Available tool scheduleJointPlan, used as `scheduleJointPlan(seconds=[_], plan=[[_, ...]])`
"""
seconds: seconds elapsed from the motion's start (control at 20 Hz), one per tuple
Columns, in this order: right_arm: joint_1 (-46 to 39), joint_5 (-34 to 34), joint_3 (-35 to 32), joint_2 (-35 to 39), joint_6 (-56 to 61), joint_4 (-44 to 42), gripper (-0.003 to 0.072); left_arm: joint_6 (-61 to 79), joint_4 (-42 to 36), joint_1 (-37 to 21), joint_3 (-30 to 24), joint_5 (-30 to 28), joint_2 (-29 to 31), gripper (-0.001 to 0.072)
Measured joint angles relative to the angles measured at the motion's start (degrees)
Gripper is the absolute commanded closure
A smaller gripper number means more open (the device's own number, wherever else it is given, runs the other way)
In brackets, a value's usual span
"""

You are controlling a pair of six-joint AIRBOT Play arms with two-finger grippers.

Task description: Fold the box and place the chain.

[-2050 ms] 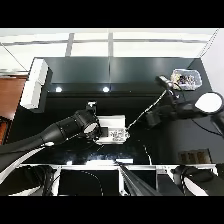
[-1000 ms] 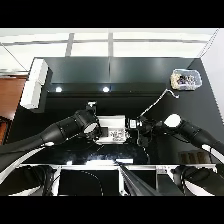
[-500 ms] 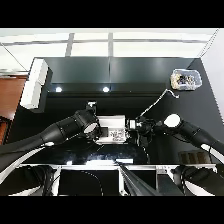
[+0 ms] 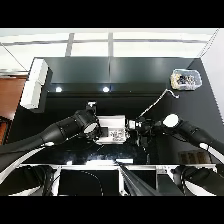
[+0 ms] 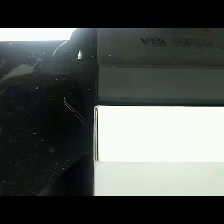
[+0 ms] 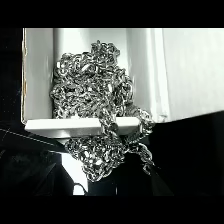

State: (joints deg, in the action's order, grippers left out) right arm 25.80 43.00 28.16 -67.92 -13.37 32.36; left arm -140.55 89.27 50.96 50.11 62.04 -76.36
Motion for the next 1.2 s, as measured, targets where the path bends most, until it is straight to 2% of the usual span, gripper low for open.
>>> scheduleJointPlan(seconds=[0.45, 0.6, 0.65, 0.7, 0.75, 0.8, 0.85, 0.95, 1.0, 1.2], plan=[[1.46, -0.20, 0.02, -0.72, 0.00, -0.17, -0.0034, 0.00, 0.00, 0.00, 0.00, -0.02, 0.00, 0.0681], [3.15, -2.21, 0.00, -1.25, 0.00, -0.52, -0.0034, -0.02, -0.02, 0.00, 0.00, -0.02, 0.00, 0.0681], [3.45, -2.80, 0.02, -1.31, 0.02, -0.59, 0.0032, 0.00, 0.00, 0.00, 0.00, -0.02, 0.00, 0.0680], [3.69, -3.34, 0.02, -1.40, 0.15, -0.74, 0.0251, -0.02, 0.00, 0.00, 0.00, -0.02, 0.00, 0.0680], [3.85, -3.48, 0.02, -1.44, 0.33, -0.81, 0.0395, 0.00, 0.00, 0.00, 0.00, -0.02, 0.00, 0.0681], [3.96, -3.67, 0.02, -1.49, 0.57, -0.81, 0.0528, -0.02, 0.00, 0.00, 0.00, 0.00, 0.00, 0.0681], [4.04, -3.69, 0.02, -1.49, 0.98, -0.85, 0.0601, 0.00, 0.00, 0.00, 0.00, 0.00, 0.00, 0.0681], [4.13, -3.69, 0.02, -1.46, 1.75, -0.81, 0.0629, 0.00, 0.02, 0.00, 0.00, 0.11, 0.00, 0.0681], [4.13, -3.65, 0.02, -1.29, 2.36, -0.68, 0.0671, 0.00, 0.02, 0.00, 0.00, 0.09, 0.00, 0.0681], [3.39, -2.67, 0.02, 2.16, 8.04, 1.53, 0.0672, 0.00, 0.02, 0.00, 0.00, 0.02, 0.00, 0.0681]])
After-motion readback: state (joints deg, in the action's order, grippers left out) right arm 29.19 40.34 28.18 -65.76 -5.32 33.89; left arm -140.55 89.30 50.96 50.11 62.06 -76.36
